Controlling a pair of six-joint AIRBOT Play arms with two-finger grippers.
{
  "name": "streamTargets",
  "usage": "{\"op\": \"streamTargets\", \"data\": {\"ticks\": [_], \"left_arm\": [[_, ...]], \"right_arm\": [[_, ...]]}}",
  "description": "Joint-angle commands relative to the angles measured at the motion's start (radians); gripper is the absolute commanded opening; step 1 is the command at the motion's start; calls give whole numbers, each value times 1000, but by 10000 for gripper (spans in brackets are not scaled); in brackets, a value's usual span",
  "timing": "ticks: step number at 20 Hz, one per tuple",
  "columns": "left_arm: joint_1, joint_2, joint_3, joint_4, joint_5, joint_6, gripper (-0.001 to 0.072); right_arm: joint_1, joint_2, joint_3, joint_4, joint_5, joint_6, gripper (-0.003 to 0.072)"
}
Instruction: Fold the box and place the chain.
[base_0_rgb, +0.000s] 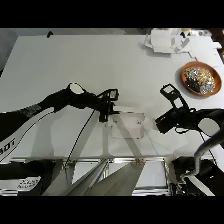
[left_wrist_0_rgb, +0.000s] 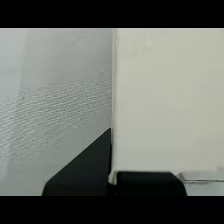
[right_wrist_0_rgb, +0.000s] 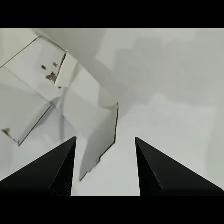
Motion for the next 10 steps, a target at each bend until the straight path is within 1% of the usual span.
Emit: {"op": "streamTargets", "data": {"ticks": [1, 4, 10], "left_arm": [[-2, -29, 1, -9, 42, -5, 7], [-2, -29, 1, -9, 87, -27, 7], [-2, -29, 1, -9, 62, -26, 7]], "right_arm": [[1, 0, 2, -21, -5, 0, 412], [1, 0, 2, -21, -30, 0, 412], [1, 0, 2, -21, -76, -8, 412]]}}
